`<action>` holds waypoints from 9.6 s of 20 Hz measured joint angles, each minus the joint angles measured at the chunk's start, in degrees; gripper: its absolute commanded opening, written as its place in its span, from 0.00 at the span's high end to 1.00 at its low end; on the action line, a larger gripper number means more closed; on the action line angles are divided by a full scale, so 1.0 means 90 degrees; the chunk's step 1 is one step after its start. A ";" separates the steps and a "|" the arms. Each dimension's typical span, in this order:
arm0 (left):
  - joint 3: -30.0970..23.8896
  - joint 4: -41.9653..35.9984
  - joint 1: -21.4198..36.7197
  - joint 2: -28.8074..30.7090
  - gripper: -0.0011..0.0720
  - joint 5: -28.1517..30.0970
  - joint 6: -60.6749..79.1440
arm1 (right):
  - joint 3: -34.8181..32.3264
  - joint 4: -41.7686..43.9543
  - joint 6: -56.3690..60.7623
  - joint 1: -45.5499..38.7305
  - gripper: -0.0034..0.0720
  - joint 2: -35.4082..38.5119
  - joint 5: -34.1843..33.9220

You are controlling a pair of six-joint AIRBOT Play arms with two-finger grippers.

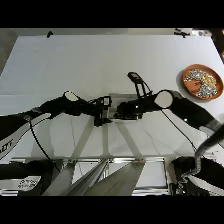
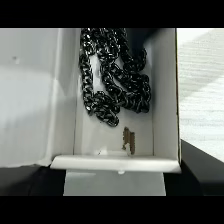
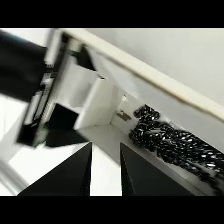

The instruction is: Fold the box and place the chain.

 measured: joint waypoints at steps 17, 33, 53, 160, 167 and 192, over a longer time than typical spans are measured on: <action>0.0000 0.0000 0.0000 0.0000 0.56 0.0002 0.0000 | -0.0527 -0.1455 -0.7235 -0.2375 0.02 0.0119 0.1693; 0.0000 0.0000 0.0000 0.0000 0.56 0.0000 0.0000 | -0.0578 -0.0678 -0.8252 -0.1591 0.32 -0.1163 0.0631; 0.0000 -0.0002 0.0000 0.0000 0.56 0.0000 0.0000 | -0.0580 -0.1049 -0.7288 -0.1554 0.93 -0.0321 0.0950; 0.0000 0.0000 0.0002 0.0000 0.56 0.0000 -0.0002 | -0.0777 0.0495 -0.5525 -0.0673 0.93 0.0491 -0.0039; 0.0000 0.0000 0.0002 0.0000 0.56 0.0002 -0.0002 | -0.0777 0.1484 -0.5387 -0.0447 0.71 0.0010 -0.0442; 0.0000 -0.0002 0.0002 0.0000 0.56 0.0000 0.0000 | 0.0036 0.0801 -0.3934 -0.2766 0.94 0.0282 0.0002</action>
